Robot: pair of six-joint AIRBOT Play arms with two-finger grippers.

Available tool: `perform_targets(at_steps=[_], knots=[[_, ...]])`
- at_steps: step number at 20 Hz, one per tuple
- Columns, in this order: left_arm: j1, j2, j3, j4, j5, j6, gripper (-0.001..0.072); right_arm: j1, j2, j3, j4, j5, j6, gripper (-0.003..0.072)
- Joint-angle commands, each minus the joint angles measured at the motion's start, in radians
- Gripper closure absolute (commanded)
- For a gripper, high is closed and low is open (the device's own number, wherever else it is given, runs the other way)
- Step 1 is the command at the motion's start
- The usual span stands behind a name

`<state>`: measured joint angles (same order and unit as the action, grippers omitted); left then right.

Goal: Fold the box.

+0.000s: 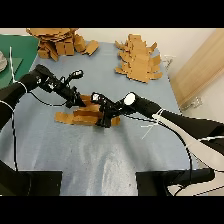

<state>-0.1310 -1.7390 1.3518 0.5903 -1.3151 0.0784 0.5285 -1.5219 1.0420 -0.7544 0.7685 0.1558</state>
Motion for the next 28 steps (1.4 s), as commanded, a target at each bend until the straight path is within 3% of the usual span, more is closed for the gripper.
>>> perform_targets(at_steps=[1, 5, 28], knots=[[0.0, 0.0, 0.0, 0.0, -0.001, 0.0, 0.0696, 0.001, 0.0, 0.0, -0.005, -0.01, 0.0, -0.0013], [0.0, 0.0, 0.0, 0.0, -0.001, 0.0, 0.0696, 0.0, -0.012, 0.0, -0.061, -0.007, 0.0, -0.0013], [0.0, 0.0, 0.0, 0.0, -0.001, 0.0, 0.0696, 0.0, -0.021, 0.0, -0.042, 0.005, 0.053, -0.0013]])
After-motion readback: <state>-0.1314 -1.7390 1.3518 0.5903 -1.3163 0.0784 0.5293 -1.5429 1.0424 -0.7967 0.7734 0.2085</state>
